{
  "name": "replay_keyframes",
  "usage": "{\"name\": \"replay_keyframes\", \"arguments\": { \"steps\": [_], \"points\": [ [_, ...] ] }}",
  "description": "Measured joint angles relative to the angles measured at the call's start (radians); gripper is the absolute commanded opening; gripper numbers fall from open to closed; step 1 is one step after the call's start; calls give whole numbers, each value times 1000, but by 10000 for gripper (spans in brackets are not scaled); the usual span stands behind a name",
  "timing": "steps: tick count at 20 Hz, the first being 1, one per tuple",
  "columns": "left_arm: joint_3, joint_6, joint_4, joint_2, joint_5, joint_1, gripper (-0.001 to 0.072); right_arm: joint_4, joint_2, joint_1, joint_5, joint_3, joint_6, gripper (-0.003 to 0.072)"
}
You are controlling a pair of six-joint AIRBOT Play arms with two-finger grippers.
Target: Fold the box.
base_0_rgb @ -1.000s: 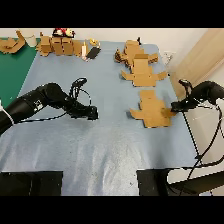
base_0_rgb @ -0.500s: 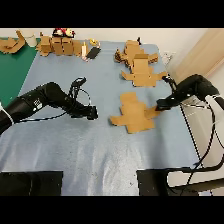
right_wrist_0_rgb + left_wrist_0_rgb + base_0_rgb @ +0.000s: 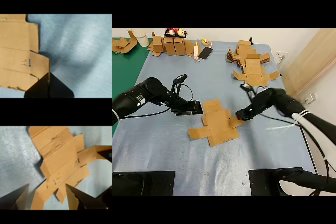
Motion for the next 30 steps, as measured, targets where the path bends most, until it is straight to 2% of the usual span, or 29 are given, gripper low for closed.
{"name": "replay_keyframes", "arguments": {
  "steps": [6,11,12,13,14,23,26,27,28,30],
  "points": [
    [0,7,-7,0,-34,12,693,-336,27,239,86,-20,314,1],
    [0,10,3,0,-41,20,693,-446,31,302,82,-22,420,3],
    [0,11,10,0,-42,27,693,-456,31,306,71,-23,429,26],
    [0,11,17,0,-43,40,693,-462,31,306,58,-23,436,192],
    [0,11,22,0,-46,54,693,-468,31,306,47,-23,439,300],
    [0,56,31,0,-107,161,693,-427,-21,290,31,-22,334,292],
    [0,60,32,0,-122,167,693,-385,-53,260,50,-21,284,152],
    [0,61,32,0,-124,169,693,-373,-56,251,51,-21,269,133],
    [0,63,32,0,-127,169,693,-359,-57,244,55,-21,249,-1],
    [0,69,32,0,-131,170,693,-325,-50,235,56,-21,213,3]
  ]
}}
